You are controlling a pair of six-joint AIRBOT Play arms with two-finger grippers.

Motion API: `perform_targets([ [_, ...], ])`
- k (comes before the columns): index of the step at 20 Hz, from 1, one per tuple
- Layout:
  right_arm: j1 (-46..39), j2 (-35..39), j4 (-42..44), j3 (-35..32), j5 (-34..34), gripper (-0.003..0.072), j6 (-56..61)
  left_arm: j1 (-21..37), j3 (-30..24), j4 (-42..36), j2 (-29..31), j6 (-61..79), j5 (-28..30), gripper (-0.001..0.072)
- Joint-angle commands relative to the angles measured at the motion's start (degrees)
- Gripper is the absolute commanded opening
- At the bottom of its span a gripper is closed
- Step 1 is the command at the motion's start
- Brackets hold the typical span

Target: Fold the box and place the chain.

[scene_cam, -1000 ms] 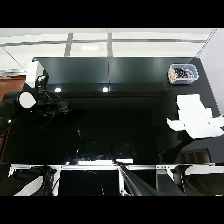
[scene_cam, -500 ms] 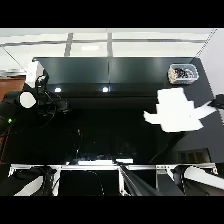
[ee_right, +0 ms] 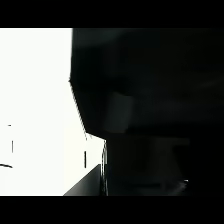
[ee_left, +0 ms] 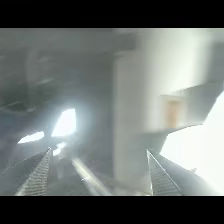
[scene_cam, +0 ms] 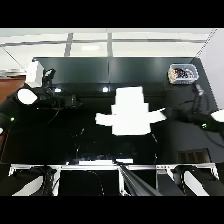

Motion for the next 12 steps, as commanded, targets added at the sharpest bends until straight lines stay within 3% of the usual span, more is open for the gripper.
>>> perform_targets([
  [1,13.2,2.2,6.3,-6.4,-11.6,0.0016,0.9,0.0,3.9,-13.8,-6.9,17.1,-2.4,0.0708],
  [7,18.0,2.2,6.1,-6.5,-15.3,0.0016,1.6,1.0,15.8,-28.5,-27.1,27.6,-22.8,0.0706],
  [12,18.0,2.2,6.1,-6.5,-15.3,0.0016,1.6,0.4,18.1,-32.7,-36.3,31.5,-31.2,0.0689],
])
